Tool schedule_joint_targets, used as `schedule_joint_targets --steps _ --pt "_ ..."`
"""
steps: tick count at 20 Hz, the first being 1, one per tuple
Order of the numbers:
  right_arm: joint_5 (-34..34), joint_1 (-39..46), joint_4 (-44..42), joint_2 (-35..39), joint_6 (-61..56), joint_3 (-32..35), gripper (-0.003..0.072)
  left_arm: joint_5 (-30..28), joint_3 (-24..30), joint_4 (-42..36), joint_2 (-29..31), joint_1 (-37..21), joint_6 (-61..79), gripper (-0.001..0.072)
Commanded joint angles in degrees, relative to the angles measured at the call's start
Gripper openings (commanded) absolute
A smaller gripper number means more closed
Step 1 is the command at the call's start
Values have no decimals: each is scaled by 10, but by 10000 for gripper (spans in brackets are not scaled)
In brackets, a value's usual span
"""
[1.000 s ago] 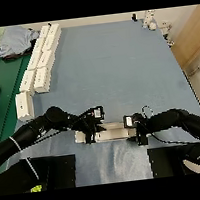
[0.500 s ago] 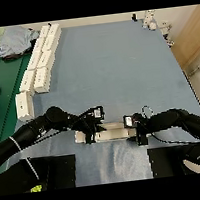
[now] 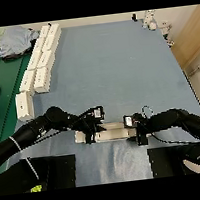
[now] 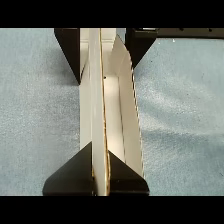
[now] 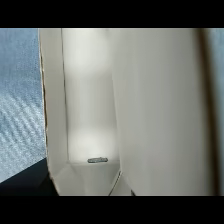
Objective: Fold the box.
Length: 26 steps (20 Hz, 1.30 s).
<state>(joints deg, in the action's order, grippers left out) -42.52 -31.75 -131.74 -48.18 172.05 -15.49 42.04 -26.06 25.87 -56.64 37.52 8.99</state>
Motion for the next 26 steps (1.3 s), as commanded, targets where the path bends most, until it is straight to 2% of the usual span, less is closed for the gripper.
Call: schedule_joint_targets --steps 1,8,9,10,11,15,17,19,21,22,23,24,26 --pt "0 0 0 0 0 0 531 0 0 -1 0 0 0 13" --pt "0 0 0 0 0 0 531 -2 0 -2 0 0 0 15" --pt "0 0 0 0 0 0 531 -3 0 -2 0 0 0 101" --pt "0 0 0 0 0 0 531 -7 0 -2 0 0 0 377" --pt "0 0 0 0 0 0 531 -12 0 -2 1 0 -9 466" --pt "0 0 0 0 0 0 531 -26 -3 17 14 -2 -73 472" --pt "0 0 0 0 0 0 531 -20 -9 91 48 -17 -183 473" --pt "0 0 0 0 0 0 531 21 -14 201 102 -44 -342 471" --pt "0 0 0 0 0 0 531 105 -17 296 158 -70 -488 467" --pt "0 0 0 0 0 0 531 151 -17 323 183 -78 -546 330" --pt "0 0 0 0 0 0 531 190 -17 329 202 -81 -584 61" --pt "0 0 0 0 0 0 531 221 -16 317 215 -81 -608 13" --pt "0 0 0 0 0 0 531 231 -16 231 220 -70 -692 13"
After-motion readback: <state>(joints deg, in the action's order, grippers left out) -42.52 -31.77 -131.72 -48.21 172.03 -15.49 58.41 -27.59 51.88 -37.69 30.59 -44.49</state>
